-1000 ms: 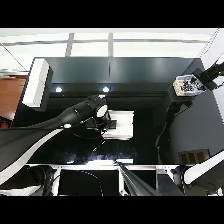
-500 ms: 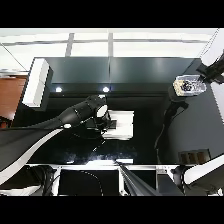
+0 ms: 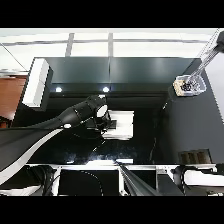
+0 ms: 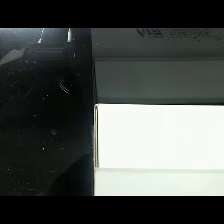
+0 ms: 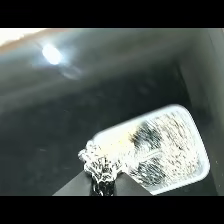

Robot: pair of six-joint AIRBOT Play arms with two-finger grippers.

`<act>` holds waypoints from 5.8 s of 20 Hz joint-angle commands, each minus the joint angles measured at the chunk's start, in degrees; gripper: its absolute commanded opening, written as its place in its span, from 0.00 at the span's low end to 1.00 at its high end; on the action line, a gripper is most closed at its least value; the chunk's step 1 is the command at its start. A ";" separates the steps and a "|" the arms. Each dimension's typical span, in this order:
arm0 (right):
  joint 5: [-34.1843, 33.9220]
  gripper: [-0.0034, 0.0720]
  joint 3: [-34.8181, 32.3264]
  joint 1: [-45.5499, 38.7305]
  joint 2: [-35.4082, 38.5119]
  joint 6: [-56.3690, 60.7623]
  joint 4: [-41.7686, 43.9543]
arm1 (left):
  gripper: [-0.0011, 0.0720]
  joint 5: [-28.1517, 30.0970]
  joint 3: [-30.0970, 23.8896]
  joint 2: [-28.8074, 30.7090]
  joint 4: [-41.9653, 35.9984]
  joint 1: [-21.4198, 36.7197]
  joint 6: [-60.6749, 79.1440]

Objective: Fold the box and place the chain.

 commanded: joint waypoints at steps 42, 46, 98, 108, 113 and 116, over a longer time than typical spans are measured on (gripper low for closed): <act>-5.86 0.05 -46.80 41.46 30.86 -6.16 29.18 | 0.05 -1.03 0.04 0.00 0.28 0.04 0.02; -5.68 0.05 -44.81 40.89 30.86 -6.78 31.61 | 0.05 -1.07 0.04 0.00 0.28 0.02 0.02; -34.67 0.95 -76.30 39.01 17.00 -92.02 28.17 | 0.05 -1.07 0.04 0.00 0.31 0.04 0.22; -34.60 0.45 -76.28 39.69 16.94 -82.99 24.57 | 0.05 -1.09 0.04 0.00 0.31 0.02 0.22; -32.70 0.11 -76.24 39.60 18.58 -76.37 24.24 | 0.05 -1.11 0.04 0.00 0.28 0.02 0.22; -30.08 0.11 -76.22 39.28 23.82 -68.91 21.97 | 0.05 -1.11 0.04 0.00 0.28 0.02 0.22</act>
